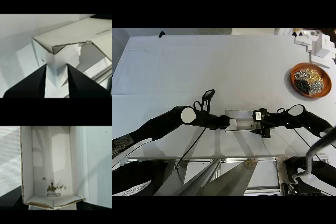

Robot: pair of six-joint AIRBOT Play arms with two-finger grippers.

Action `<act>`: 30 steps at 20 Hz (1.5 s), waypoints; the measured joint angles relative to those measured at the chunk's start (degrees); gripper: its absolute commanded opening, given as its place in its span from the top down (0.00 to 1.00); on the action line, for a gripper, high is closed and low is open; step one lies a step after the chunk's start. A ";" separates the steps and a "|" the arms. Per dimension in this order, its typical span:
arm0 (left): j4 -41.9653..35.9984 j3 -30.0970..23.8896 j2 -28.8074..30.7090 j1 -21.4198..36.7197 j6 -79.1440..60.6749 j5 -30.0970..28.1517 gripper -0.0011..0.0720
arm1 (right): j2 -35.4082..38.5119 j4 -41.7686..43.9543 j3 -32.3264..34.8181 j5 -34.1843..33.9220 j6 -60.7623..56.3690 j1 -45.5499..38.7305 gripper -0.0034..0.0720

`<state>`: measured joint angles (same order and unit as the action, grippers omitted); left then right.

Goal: Fold the box and place the chain.

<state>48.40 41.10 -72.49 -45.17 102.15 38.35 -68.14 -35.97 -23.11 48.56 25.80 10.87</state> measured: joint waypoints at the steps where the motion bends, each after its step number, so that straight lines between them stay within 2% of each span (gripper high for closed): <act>1: 2.23 1.11 -0.55 -0.59 2.89 0.63 0.61 | 0.00 0.00 0.00 0.00 0.00 0.00 0.50; 8: 14.36 12.57 -8.79 -4.66 18.18 10.21 0.61 | 0.02 -0.07 -0.02 0.11 0.09 0.00 0.50; 14: 18.34 16.50 -12.22 -5.31 29.46 14.21 0.61 | 0.02 -0.07 -0.02 0.11 0.07 -0.02 0.50; 22: 26.08 28.00 -19.12 -6.67 37.07 28.39 0.61 | 0.02 -0.02 -0.02 0.02 0.00 0.00 0.50; 25: 28.00 30.71 -20.55 -7.43 38.62 30.38 0.61 | 0.02 -0.02 -0.02 0.02 0.02 0.00 0.50; 30: 29.24 32.24 -22.38 -8.33 39.54 31.58 0.61 | 0.02 -0.02 -0.02 0.02 0.02 0.00 0.50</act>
